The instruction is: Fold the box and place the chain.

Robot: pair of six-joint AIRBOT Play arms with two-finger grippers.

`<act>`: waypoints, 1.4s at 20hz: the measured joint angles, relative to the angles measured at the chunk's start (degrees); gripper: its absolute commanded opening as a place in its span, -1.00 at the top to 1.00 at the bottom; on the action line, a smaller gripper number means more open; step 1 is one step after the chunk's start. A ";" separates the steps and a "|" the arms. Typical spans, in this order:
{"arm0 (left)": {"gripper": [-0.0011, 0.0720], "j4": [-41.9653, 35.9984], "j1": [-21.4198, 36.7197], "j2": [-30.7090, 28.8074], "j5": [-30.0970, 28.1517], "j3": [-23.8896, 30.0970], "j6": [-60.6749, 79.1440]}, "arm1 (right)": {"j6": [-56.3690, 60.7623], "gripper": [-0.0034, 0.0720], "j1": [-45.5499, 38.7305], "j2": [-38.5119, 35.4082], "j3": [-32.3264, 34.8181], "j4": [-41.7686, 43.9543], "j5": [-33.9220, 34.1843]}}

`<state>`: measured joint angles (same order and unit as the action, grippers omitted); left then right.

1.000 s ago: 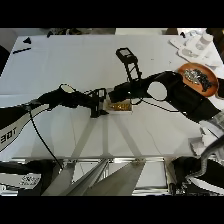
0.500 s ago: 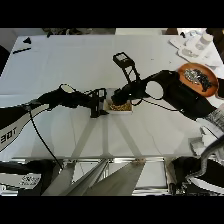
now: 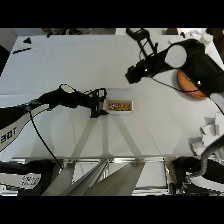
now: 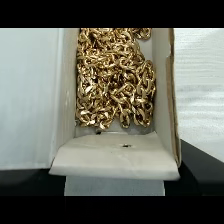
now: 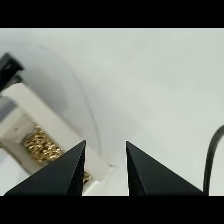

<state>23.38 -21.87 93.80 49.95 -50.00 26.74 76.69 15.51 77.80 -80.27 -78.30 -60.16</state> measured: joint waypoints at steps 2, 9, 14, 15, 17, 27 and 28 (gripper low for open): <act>0.10 0.00 0.00 0.00 0.00 0.00 -0.02 | -0.92 0.14 -2.21 2.84 -0.94 1.53 -0.04; 0.10 -0.02 0.00 0.00 0.00 0.00 0.00 | -10.21 0.08 -4.28 9.77 -1.92 8.55 -2.38; 0.10 0.00 0.00 0.00 0.00 0.00 -0.02 | -19.87 0.08 -3.26 10.67 -1.97 12.52 -5.77; 0.10 0.00 0.00 0.00 0.00 0.00 0.00 | -21.49 0.08 -2.51 10.69 -1.97 12.92 -6.45; 0.10 0.00 0.00 0.00 0.00 0.00 -0.02 | -24.63 0.08 -0.70 10.78 -1.97 13.40 -7.48; 0.10 0.00 0.00 0.00 0.00 0.00 0.00 | -33.42 -0.26 5.27 7.06 6.45 13.90 -3.93; 0.10 0.00 0.00 0.00 0.00 0.00 0.00 | -34.86 -0.44 5.64 5.99 7.89 13.90 -2.43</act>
<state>23.38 -21.87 93.80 49.95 -50.00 26.74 41.82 21.15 83.79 -72.38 -64.40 -62.59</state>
